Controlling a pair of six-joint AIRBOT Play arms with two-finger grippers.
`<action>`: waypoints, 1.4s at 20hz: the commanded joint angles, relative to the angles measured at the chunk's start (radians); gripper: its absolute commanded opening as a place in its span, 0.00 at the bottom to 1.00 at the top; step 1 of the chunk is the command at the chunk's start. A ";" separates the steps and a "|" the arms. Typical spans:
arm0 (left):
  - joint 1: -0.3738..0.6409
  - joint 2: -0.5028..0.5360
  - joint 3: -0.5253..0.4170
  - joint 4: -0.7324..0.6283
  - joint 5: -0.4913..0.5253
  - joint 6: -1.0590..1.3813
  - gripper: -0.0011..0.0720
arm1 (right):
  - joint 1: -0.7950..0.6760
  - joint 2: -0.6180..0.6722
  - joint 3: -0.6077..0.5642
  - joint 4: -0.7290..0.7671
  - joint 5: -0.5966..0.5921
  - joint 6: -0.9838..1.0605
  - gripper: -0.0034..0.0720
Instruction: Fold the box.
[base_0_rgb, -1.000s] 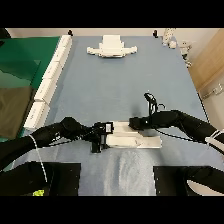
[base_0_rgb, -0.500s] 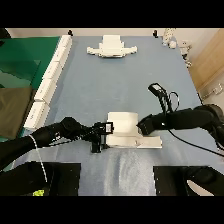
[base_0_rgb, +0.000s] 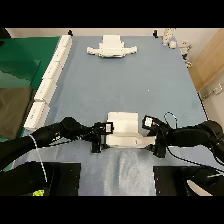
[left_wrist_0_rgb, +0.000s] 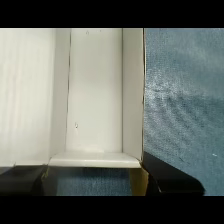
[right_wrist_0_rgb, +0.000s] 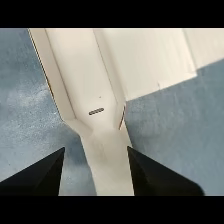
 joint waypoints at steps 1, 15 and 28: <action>0.001 0.000 0.000 0.000 0.000 0.000 0.60 | 0.000 -0.077 -0.032 0.061 0.151 -0.267 0.86; 0.001 0.000 0.000 0.000 0.000 0.000 0.60 | 0.016 -0.174 -0.032 0.255 0.218 -0.415 0.14; 0.001 0.000 0.000 0.000 0.000 0.000 0.60 | 0.063 -0.217 -0.032 0.252 0.251 -0.385 0.83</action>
